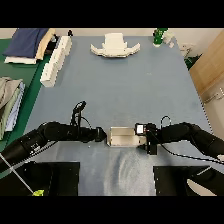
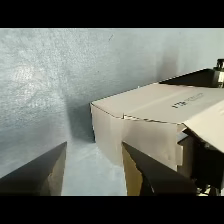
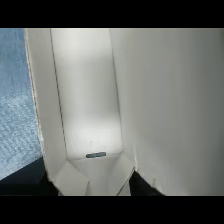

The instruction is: Fold the box.

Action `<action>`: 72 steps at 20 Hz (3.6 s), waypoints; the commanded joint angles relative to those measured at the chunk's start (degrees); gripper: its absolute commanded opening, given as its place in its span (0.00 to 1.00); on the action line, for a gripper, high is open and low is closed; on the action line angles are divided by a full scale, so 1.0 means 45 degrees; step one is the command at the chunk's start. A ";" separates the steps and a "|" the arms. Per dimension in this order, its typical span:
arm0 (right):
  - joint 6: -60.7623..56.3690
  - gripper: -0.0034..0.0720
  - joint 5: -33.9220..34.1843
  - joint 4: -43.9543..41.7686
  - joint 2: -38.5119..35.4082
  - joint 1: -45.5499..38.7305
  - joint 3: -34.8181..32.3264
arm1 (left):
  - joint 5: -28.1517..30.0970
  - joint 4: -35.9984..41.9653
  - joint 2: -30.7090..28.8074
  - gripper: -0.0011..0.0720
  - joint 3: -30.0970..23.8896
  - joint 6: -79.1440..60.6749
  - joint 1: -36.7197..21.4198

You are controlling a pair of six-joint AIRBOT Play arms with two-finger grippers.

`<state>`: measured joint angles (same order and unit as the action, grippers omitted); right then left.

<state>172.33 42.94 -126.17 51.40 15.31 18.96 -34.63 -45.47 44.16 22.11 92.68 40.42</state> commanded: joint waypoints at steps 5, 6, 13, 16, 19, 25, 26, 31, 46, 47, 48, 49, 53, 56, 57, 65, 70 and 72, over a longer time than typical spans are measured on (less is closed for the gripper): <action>0.0000 0.67 0.0000 -0.0005 -0.0005 0.0010 0.0005 | 0.0447 0.1127 0.0219 0.74 0.0073 -0.0151 0.0019; 0.0000 0.67 0.0000 -0.0005 -0.0010 0.0010 0.0005 | 0.0612 0.1258 0.0214 0.74 0.0073 -0.0151 0.0019; 0.0000 0.67 0.0000 -0.0005 -0.0010 0.0010 0.0005 | 0.0398 0.1214 0.0233 0.73 0.0073 -0.0155 0.0301; 0.0000 0.67 0.0000 -0.0005 -0.0010 0.0010 0.0005 | 0.1666 0.1307 0.0563 0.73 0.0151 -0.0151 0.0996; 0.0000 0.67 0.0000 -0.0005 -0.0010 0.0010 0.0005 | 0.1919 0.1243 0.1316 0.73 0.0651 -0.0107 0.1530; 0.0000 0.67 0.0000 -0.0005 -0.0010 0.0010 0.0005 | 0.1608 -0.0738 0.2807 0.65 0.2040 0.2594 0.2395; 0.0000 0.67 0.0000 -0.0005 -0.0010 0.0010 0.0005 | 0.1243 -0.1705 0.2939 0.65 0.2259 0.3716 0.2550; 0.0000 0.67 0.0000 -0.0005 -0.0010 0.0010 0.0005 | -0.0962 -0.6538 0.3793 0.65 0.3997 0.8437 0.3784; 0.0000 0.67 0.0000 -0.0005 -0.0010 0.0010 0.0005 | -0.5799 -1.0234 0.8228 0.65 0.8194 1.1647 0.6018; 0.0000 0.67 0.0000 -0.0005 -0.0010 0.0010 0.0005 | -0.5901 -1.0224 0.8306 0.65 0.8194 1.1657 0.6028; 0.0000 0.67 0.0000 -0.0005 -0.0010 0.0010 0.0005 | -0.6013 -1.0234 0.8369 0.65 0.8194 1.1662 0.6028; 0.0000 0.67 0.0000 -0.0005 -0.0010 0.0010 0.0005 | -0.6008 -1.0244 0.8427 0.65 0.8194 1.1686 0.6023; 0.0000 0.67 0.0000 -0.0005 -0.0010 0.0010 0.0005 | -0.5994 -1.0248 0.8592 0.48 0.8194 1.1968 0.6028; 0.0000 0.67 0.0000 -0.0005 -0.0010 0.0010 0.0005 | -0.6018 -1.0297 0.8631 0.15 0.8194 1.2216 0.6028; 0.0000 0.67 0.0000 -0.0005 -0.0010 0.0010 0.0005 | -0.6008 -1.0360 0.8631 0.08 0.8194 1.2284 0.6028; 0.0000 0.67 0.0000 -0.0005 -0.0010 0.0010 0.0005 | -0.6305 -1.0603 0.8626 0.19 0.8626 1.2415 0.6042; 0.0000 0.67 0.0000 -0.0005 -0.0010 0.0010 0.0005 | -0.6543 -1.0720 0.8626 0.65 0.8762 1.2415 0.6037; 0.0000 0.67 0.0000 -0.0005 -0.0010 0.0010 0.0005 | -0.6557 -1.0715 0.8626 0.65 0.8767 1.2512 0.6037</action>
<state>172.35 42.96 -126.19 51.40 15.35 18.96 -63.79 -93.60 83.00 61.36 148.57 67.57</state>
